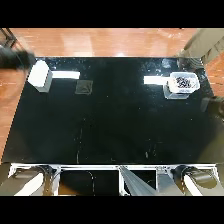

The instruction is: Fold the box and place the chain.

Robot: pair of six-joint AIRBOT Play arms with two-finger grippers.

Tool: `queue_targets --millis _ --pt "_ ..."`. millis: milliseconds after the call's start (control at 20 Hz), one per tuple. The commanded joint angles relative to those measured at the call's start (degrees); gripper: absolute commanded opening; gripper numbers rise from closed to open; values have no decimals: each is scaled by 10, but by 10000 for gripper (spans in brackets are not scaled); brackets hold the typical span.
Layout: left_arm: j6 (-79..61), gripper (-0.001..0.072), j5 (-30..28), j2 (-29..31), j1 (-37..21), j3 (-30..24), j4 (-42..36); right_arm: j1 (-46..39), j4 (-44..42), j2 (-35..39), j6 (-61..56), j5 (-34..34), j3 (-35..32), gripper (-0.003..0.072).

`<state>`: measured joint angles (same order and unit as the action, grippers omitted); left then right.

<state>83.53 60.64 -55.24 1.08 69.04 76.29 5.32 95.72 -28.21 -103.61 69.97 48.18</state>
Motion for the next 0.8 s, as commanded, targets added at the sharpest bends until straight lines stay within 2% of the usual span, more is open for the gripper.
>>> queue_targets --millis 0,50,150,250,750 --pt "12 18 -125 149 44 -246 6 -1 3 24 -14 -37 -97 16" --pt "12 18 -121 166 44 -280 6 -1 3 24 -14 -50 -108 16" --pt "12 19 -101 178 43 -308 6 -1 3 24 -14 -56 -111 15" --pt "12 21 -85 177 43 -307 5 -1 3 24 -14 -56 -112 15" --pt "11 22 -94 177 43 -307 6 -1 3 24 -14 -56 -111 15"
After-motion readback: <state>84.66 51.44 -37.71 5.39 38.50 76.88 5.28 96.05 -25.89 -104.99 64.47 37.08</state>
